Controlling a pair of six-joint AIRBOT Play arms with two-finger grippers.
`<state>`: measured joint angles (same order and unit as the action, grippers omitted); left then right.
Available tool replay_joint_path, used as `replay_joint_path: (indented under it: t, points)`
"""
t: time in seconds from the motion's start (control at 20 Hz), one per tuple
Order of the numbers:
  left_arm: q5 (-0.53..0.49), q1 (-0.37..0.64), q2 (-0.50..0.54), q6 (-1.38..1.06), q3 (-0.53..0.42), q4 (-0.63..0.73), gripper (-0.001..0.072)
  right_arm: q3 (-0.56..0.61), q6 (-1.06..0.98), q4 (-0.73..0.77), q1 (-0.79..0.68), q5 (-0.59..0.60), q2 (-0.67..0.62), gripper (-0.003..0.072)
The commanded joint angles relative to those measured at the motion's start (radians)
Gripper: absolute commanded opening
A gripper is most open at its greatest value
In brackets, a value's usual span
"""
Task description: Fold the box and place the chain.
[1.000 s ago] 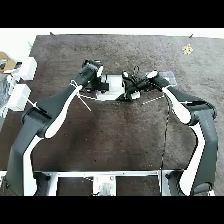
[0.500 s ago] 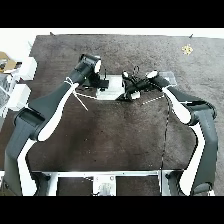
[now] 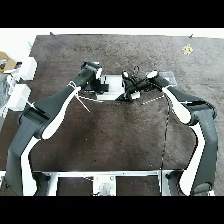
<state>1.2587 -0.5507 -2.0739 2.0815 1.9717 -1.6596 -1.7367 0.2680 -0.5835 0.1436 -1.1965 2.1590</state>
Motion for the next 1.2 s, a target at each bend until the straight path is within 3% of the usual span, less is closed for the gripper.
replay_joint_path:
  t: [0.0,0.15,0.25,0.45,0.5,0.85,0.95,1.15]
  points:
    - [-0.018,0.000,-0.007,0.016,-0.001,-0.009,0.0270,0.000,0.000,0.000,0.000,0.000,0.000,0.0385]
    - [-0.026,0.000,-0.007,0.016,-0.001,-0.013,0.0268,0.000,0.000,0.000,0.000,0.000,0.000,0.0384]
    - [-0.026,0.000,-0.007,0.016,-0.001,-0.017,0.0111,0.000,0.000,0.000,0.000,0.000,0.000,0.0385]
    - [-0.039,0.000,-0.007,0.018,-0.001,-0.017,0.0109,0.000,0.000,0.000,0.000,0.000,0.000,0.0385]
    - [-0.035,0.000,-0.007,0.034,-0.002,-0.018,0.0013,0.000,0.000,0.000,0.000,0.000,0.000,0.0385]
    - [-0.031,0.000,-0.007,0.029,-0.001,-0.039,0.0016,0.000,0.000,0.000,0.000,0.000,0.000,0.0384]
    - [-0.056,0.000,-0.007,0.003,-0.001,-0.023,0.0386,0.000,0.000,0.000,0.000,0.000,0.000,0.0384]
    - [-0.055,0.000,-0.003,0.000,-0.001,-0.014,0.0391,0.000,0.000,0.000,0.000,0.000,0.000,0.0384]
